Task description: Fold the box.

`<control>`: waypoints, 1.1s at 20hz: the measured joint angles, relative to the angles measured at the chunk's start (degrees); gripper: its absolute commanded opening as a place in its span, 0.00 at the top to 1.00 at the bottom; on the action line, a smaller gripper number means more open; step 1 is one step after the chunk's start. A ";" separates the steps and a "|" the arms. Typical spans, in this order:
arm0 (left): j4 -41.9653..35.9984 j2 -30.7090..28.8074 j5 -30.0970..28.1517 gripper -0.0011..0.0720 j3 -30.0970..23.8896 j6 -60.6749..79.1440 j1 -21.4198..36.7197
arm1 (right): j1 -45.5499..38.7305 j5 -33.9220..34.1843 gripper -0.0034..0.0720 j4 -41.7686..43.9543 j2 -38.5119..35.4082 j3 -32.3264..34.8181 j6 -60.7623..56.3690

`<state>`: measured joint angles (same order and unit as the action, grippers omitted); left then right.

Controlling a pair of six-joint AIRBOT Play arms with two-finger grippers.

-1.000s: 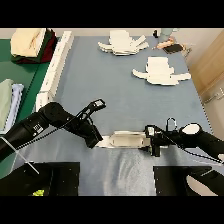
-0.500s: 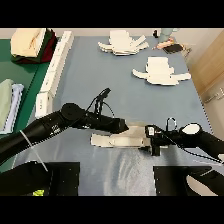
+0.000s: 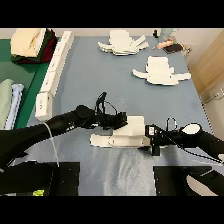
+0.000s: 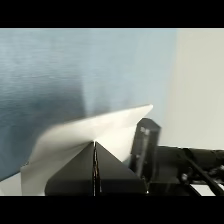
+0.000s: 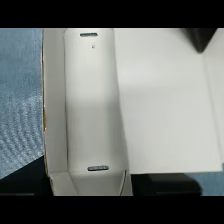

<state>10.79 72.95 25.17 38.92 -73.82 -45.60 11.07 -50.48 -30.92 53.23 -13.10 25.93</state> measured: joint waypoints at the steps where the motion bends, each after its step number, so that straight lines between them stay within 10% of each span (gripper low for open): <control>1: -0.11 1.01 0.66 0.96 0.02 -0.39 0.00 | 0.00 0.00 0.35 0.00 0.00 0.00 -0.04; 11: 1.01 2.29 4.44 0.96 0.76 1.81 1.64 | -0.02 0.09 0.35 -0.09 -0.02 -0.02 0.20; 22: 28.26 -24.06 18.93 0.96 -1.66 6.54 15.47 | 0.00 0.07 0.35 -0.33 0.00 0.00 0.15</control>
<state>39.05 48.88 44.10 37.26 -67.29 -30.13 11.07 -50.41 -31.24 53.23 -13.10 26.09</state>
